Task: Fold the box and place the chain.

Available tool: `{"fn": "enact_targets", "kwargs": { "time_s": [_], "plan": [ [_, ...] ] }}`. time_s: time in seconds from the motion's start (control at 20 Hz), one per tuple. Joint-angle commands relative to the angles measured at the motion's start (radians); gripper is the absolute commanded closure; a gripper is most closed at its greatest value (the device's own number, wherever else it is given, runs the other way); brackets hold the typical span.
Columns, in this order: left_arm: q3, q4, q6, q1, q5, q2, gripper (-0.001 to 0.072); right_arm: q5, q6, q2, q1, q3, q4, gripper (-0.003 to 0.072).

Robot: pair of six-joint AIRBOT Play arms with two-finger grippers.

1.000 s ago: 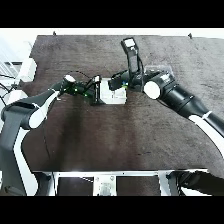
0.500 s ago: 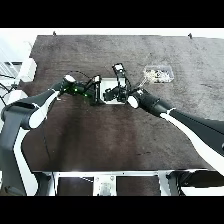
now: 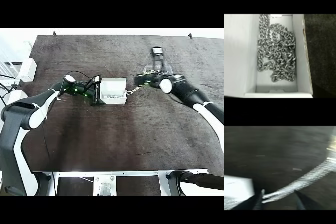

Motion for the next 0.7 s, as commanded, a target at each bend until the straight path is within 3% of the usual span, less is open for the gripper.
{"fn": "enact_targets", "kwargs": {
  "time_s": [0.0, 0.2, 0.55, 0.65],
  "plan": [
    [0.000, 0.000, 0.000, -0.001, 0.002, 0.000, 0.0316, -0.021, 0.037, -0.067, -0.154, -0.007, 0.066, 0.0173],
    [0.000, 0.000, 0.000, -0.001, 0.002, 0.000, 0.0316, -0.111, 0.029, -0.229, -0.163, 0.045, 0.151, 0.0173],
    [0.000, 0.000, 0.000, -0.001, 0.002, 0.000, 0.0316, -0.117, 0.030, -0.442, -0.135, 0.255, 0.204, 0.0192],
    [0.000, 0.000, 0.000, -0.001, 0.002, 0.000, 0.0317, -0.118, 0.031, -0.478, -0.135, 0.293, 0.216, 0.0278]
  ]
}}
